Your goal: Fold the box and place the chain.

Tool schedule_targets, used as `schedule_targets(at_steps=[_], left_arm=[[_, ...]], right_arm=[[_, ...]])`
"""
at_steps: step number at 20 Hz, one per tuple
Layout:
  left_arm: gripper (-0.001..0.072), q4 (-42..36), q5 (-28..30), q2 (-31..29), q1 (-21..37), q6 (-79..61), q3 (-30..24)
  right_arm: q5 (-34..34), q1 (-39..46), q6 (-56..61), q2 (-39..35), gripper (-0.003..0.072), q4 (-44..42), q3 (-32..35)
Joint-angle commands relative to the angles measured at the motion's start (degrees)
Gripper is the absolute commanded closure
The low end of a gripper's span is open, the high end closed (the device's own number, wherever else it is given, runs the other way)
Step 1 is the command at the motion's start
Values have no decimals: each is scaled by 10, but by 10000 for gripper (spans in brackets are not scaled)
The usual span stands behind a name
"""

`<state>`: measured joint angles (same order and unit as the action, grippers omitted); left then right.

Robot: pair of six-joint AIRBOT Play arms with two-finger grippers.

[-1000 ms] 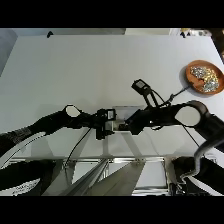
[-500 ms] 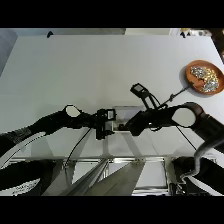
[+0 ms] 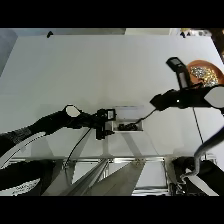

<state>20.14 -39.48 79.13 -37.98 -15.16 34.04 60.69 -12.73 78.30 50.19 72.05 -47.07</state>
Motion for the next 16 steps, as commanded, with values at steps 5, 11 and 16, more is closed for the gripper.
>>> schedule_targets(at_steps=[5, 11, 16], left_arm=[[397, 0, 0, 0, 0, 0, 0], [397, 0, 0, 0, 0, 0, 0], [397, 0, 0, 0, 0, 0, 0]], right_arm=[[-32, 61, 29, 119, 288, 78, 8], [-55, 61, 74, 233, 284, 156, 8], [-78, 60, 74, 250, 284, 156, 10]])
